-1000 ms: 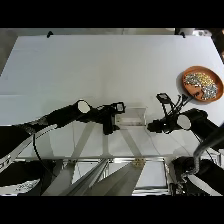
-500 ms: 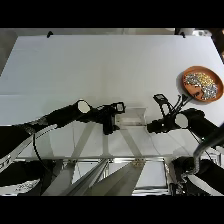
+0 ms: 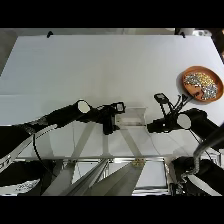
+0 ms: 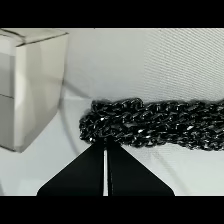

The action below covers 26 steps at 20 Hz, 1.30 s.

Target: Fold the box and place the chain.

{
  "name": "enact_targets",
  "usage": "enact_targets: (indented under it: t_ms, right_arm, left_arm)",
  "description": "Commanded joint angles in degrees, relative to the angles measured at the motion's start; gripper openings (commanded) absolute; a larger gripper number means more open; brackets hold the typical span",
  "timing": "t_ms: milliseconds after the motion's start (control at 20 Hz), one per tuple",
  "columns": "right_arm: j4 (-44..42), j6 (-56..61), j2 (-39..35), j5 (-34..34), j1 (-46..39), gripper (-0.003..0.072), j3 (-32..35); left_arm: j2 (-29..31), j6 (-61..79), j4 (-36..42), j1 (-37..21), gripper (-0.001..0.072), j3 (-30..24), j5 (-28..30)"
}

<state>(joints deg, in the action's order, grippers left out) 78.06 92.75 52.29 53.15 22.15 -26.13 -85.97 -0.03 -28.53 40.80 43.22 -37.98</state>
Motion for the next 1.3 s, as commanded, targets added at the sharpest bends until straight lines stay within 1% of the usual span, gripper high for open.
enact_targets:
  t_ms: [0, 200, 350, 400, 500, 600, 750, 850, 950, 1150, 1250]
  right_arm:
    - [-0.1, 0.0, -4.9, 1.4, 0.0, 0.0019, -1.4]
    - [-0.3, 0.2, -10.8, 1.5, 0.0, 0.0019, -4.9]
    - [-2.1, 0.1, -14.3, 1.0, 0.0, 0.0019, -9.3]
    - [-4.5, -0.6, -15.1, 0.6, 0.0, 0.0019, -10.9]
    - [-12.0, -4.1, -15.9, -1.0, 0.0, 0.0019, -13.0]
    - [-20.9, -8.7, -15.8, -3.2, 0.1, 0.0019, -13.2]
    - [-27.8, -13.5, -14.8, -3.5, 0.1, 0.0019, -13.2]
    - [-29.2, -14.2, -13.9, -3.1, 0.3, 0.0019, -13.2]
    - [-30.4, -16.0, -13.7, -3.3, 2.9, 0.0019, -13.2]
    - [-29.8, -15.9, -12.9, -6.0, 7.3, 0.0019, -13.2]
    - [-27.7, -15.4, -10.2, -6.0, 9.0, 0.0019, -13.0]
  left_arm:
    - [0.0, 0.0, 0.0, 0.0, 0.0438, 0.0, 0.0]
    - [0.0, 0.0, 0.0, 0.0, 0.0438, 0.0, 0.0]
    - [0.0, 0.0, 0.0, 0.0, 0.0438, 0.0, 0.0]
    - [0.0, 0.0, 0.0, 0.0, 0.0438, 0.0, 0.0]
    - [0.0, 0.0, 0.0, 0.0, 0.0438, 0.0, 0.0]
    - [0.0, 0.0, 0.0, 0.0, 0.0438, 0.0, 0.0]
    - [0.0, 0.0, 0.0, 0.0, 0.0438, 0.0, 0.0]
    - [0.0, 0.0, 0.0, 0.0, 0.0438, 0.0, 0.0]
    - [0.0, 0.0, 0.0, 0.0, 0.0438, 0.0, 0.0]
    - [0.0, 0.0, 0.0, 0.0, 0.0438, 0.0, 0.0]
    - [0.0, 0.0, 0.0, 0.0, 0.0438, 0.0, 0.0]
